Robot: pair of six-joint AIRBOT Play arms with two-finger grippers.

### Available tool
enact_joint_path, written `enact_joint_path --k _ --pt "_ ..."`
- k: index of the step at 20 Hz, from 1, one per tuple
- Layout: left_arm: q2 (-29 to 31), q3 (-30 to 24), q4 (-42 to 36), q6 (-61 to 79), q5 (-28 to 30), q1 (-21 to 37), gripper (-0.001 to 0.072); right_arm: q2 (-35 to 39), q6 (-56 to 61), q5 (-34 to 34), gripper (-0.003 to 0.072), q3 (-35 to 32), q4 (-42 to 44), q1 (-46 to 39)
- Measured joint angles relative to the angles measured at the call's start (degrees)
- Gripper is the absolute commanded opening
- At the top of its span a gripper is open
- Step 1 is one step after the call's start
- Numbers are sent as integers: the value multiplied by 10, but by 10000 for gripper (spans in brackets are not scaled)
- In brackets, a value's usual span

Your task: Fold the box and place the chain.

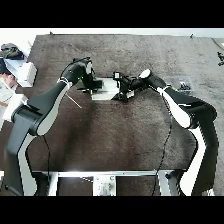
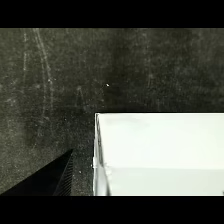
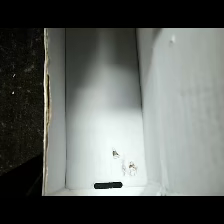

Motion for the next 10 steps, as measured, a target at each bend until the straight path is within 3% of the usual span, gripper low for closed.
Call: enact_joint_path --k 6,7,9,10 --pt "-5 2 18 -11 -2 -5 222 0 0 0 274 0 0 0" --pt "-5 2 21 -13 -2 -6 188 0 0 0 274 0 0 0" --pt "-6 2 22 -17 -2 -6 13 0 0 0 274 0 2 0" --pt "-6 2 26 -17 0 -6 12 0 0 -1 275 0 1 0"
